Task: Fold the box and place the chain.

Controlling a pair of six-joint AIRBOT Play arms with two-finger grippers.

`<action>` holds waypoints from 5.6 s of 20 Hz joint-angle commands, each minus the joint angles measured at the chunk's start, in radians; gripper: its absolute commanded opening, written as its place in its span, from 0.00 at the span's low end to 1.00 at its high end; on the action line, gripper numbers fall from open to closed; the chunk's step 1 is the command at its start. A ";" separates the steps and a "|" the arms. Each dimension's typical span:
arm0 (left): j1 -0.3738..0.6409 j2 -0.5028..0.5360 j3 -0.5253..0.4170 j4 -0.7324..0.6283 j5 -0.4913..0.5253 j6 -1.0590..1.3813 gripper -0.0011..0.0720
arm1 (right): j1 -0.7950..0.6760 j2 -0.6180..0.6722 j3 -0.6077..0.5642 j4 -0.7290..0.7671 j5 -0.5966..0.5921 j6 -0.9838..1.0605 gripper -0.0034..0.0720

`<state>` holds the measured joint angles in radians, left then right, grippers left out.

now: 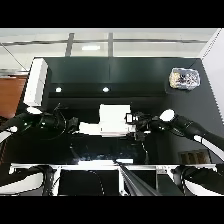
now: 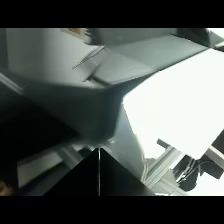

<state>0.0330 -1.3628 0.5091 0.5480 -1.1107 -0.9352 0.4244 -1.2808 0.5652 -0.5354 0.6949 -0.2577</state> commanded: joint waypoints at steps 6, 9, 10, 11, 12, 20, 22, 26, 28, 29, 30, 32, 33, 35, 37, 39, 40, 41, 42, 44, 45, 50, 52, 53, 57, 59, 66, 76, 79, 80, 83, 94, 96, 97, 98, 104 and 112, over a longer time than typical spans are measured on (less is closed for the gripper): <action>-0.078 -0.008 0.057 -0.045 -0.063 0.113 0.05 | 0.000 0.000 0.000 0.000 0.000 0.000 0.36; -0.105 -0.008 0.089 -0.044 -0.079 0.113 0.06 | 0.000 0.000 0.000 0.000 0.000 0.000 0.36; -0.107 -0.007 0.097 -0.045 -0.082 0.113 0.16 | 0.000 0.000 0.000 0.000 0.000 0.000 0.36; -0.107 -0.007 0.105 -0.044 -0.086 0.113 0.34 | 0.000 -0.001 0.000 0.000 0.000 0.000 0.36; -0.107 -0.007 0.111 -0.044 -0.087 0.113 0.60 | 0.000 -0.001 0.000 0.000 0.000 0.000 0.36; -0.212 -0.007 0.190 0.035 -0.034 -0.080 0.99 | 0.000 -0.001 0.000 0.000 0.000 0.000 0.36; -0.263 -0.007 0.232 0.106 -0.014 -0.127 0.99 | 0.000 0.000 0.000 0.000 0.000 0.000 0.36; -0.341 -0.007 0.303 0.112 -0.047 -0.211 0.94 | 0.000 0.000 0.000 0.000 0.000 0.000 0.36; -0.364 -0.007 0.318 0.148 -0.045 -0.256 0.94 | 0.000 -0.001 0.000 0.000 0.000 0.000 0.36; -0.371 -0.007 0.320 0.172 -0.045 -0.309 0.94 | 0.000 0.000 0.000 0.000 0.000 0.000 0.36; -0.380 -0.007 0.321 0.199 -0.045 -0.349 0.94 | 0.000 0.000 0.000 0.000 0.000 0.000 0.36; -0.402 -0.007 0.321 0.240 -0.029 -0.405 0.94 | 0.000 0.000 0.000 0.000 0.000 0.000 0.36; -0.415 -0.007 0.321 0.248 -0.006 -0.432 0.90 | 0.000 0.000 0.000 0.000 0.000 0.000 0.36; -0.438 -0.007 0.321 0.251 0.031 -0.464 0.78 | 0.000 -0.001 0.000 0.000 0.000 0.000 0.36; -0.462 -0.007 0.321 0.260 0.055 -0.497 0.78 | 0.000 0.000 0.000 0.000 0.000 0.000 0.36; -0.491 -0.007 0.321 0.265 0.077 -0.514 0.78 | 0.000 0.000 0.000 0.000 0.000 0.000 0.36; -0.504 -0.007 0.321 0.270 0.087 -0.520 0.78 | 0.000 0.000 0.000 0.000 0.000 0.000 0.36; -0.518 -0.007 0.321 0.300 0.100 -0.566 0.78 | 0.000 -0.001 0.000 0.000 0.000 0.000 0.36; -0.531 -0.007 0.326 0.348 0.104 -0.620 0.78 | 0.000 -0.001 0.000 0.000 0.000 0.000 0.36; -0.554 -0.007 0.347 0.458 0.100 -0.713 0.78 | 0.000 0.000 0.000 0.000 0.000 0.000 0.36; -0.564 -0.007 0.361 0.492 0.098 -0.732 0.78 | 0.000 -0.001 0.000 0.000 0.000 0.000 0.36; -0.615 -0.013 0.428 0.645 0.085 -0.886 0.78 | 0.000 0.000 0.000 0.000 -0.001 0.000 0.36; -0.635 -0.023 0.457 0.653 0.066 -0.896 0.78 | 0.000 0.000 0.000 0.000 -0.001 0.000 0.36; -0.640 -0.025 0.470 0.650 0.053 -0.909 0.78 | 0.000 0.000 0.000 0.000 -0.001 0.000 0.36; -0.650 -0.026 0.495 0.610 0.021 -0.910 0.68 | 0.000 0.000 0.000 0.000 -0.001 0.000 0.36; -0.650 -0.026 0.495 0.585 0.019 -0.909 0.57 | 0.000 -0.001 0.000 0.000 -0.001 0.000 0.36; -0.713 -0.027 0.495 0.698 0.033 -1.052 0.56 | 0.000 -0.001 0.000 0.000 -0.001 0.000 0.36; -0.766 -0.063 0.496 0.851 0.031 -1.252 0.56 | 0.000 0.000 0.000 0.001 -0.002 0.001 0.36; -0.767 -0.063 0.496 0.879 0.034 -1.315 0.56 | 0.000 -0.001 0.000 0.001 -0.002 0.001 0.36; -0.772 -0.063 0.497 0.896 0.026 -1.347 0.56 | 0.000 -0.001 0.000 0.001 -0.002 0.001 0.36; -0.800 -0.069 0.528 0.920 0.026 -1.399 0.56 | 0.000 0.000 0.000 0.001 -0.002 0.001 0.36; -0.838 -0.138 0.606 0.968 -0.047 -1.429 0.56 | 0.000 0.000 0.000 0.001 -0.001 0.000 0.36; -0.835 -0.138 0.606 0.970 -0.047 -1.429 0.56 | 0.000 0.000 0.000 0.001 -0.001 0.000 0.36; -0.835 -0.138 0.606 0.970 -0.046 -1.429 0.56 | 0.000 0.000 0.000 0.001 -0.001 0.000 0.36; -0.835 -0.138 0.606 0.970 -0.043 -1.429 0.56 | 0.000 0.000 0.000 0.001 -0.001 0.000 0.36; -0.835 -0.157 0.606 0.964 -0.037 -1.430 0.56 | 0.000 0.000 0.000 0.001 -0.001 0.000 0.36; -0.840 -0.180 0.606 0.958 -0.037 -1.424 0.38 | 0.000 0.000 0.000 0.001 0.000 0.000 0.36</action>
<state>-0.8043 -1.5337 1.1145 1.5101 -1.1374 -2.3631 0.4244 -1.2808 0.5652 -0.5346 0.6930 -0.2569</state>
